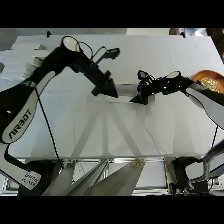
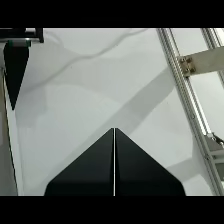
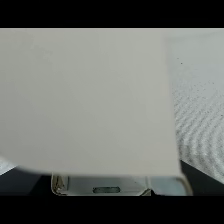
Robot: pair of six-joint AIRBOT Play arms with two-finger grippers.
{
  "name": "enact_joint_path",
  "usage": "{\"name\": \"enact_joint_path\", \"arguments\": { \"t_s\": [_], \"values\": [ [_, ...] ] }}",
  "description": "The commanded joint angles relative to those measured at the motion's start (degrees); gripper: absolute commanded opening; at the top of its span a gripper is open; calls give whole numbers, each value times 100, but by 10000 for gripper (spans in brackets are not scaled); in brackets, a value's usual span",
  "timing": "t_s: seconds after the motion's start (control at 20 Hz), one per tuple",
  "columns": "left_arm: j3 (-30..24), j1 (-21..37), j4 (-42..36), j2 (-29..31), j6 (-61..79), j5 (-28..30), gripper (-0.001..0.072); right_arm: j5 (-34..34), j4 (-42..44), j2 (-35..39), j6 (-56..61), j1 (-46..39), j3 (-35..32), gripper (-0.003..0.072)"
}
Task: Fold the box and place the chain.
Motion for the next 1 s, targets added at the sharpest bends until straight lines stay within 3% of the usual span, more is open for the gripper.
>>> {"name": "enact_joint_path", "arguments": {
  "t_s": [0.0,0.3,0.45,0.7,0.95],
  "values": [
    [2,-275,-203,-302,264,940,3,0,0,4,2,0,0,419],
    [2,-323,-297,-494,262,3696,2,0,0,4,2,0,0,419],
    [2,-330,-334,-555,98,4503,2,0,0,4,2,0,0,419],
    [0,-332,-267,-866,-450,4575,3,0,0,4,2,0,0,419],
    [2,-332,-260,-1130,-723,4291,3,0,0,4,2,0,-2,419]
  ]
}}
